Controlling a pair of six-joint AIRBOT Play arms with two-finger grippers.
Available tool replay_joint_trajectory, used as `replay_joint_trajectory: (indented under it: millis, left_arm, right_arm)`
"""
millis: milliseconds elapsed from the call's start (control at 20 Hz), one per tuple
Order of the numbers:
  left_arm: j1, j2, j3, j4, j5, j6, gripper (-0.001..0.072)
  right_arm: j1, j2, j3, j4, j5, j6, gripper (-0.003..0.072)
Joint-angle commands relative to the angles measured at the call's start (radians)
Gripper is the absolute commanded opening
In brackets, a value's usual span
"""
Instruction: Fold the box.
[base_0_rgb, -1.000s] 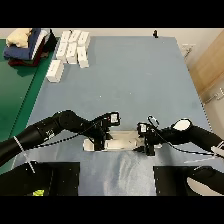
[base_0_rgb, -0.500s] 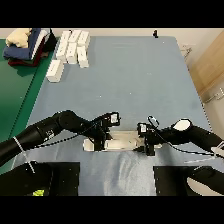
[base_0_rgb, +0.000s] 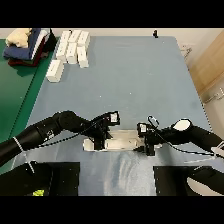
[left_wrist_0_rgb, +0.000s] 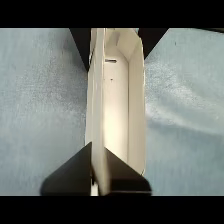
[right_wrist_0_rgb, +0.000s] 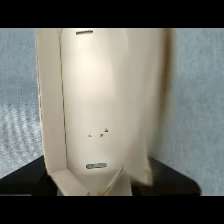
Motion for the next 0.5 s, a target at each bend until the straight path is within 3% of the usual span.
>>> replay_joint_trajectory:
  millis: [0,200,300,450]
  left_arm:
    - [0.0,0.002,0.003,-0.021,0.02,-0.005,0.0556]
    - [0.008,0.031,0.004,0.023,0.0,-0.138,0.0546]
    - [0.027,0.076,0.004,0.152,-0.068,-0.332,0.0546]
    - [0.064,0.192,0.004,0.391,-0.251,-0.669,0.0544]
  right_arm:
    - [0.001,0.001,0.0,0.002,0.001,0.0,0.0542]
    - [0.001,0.001,0.0,0.002,0.001,0.0,0.0541]
    - [0.001,0.001,0.0,0.002,0.0,0.0,0.0542]
    - [0.001,0.001,0.0,0.002,0.0,0.0,0.0542]
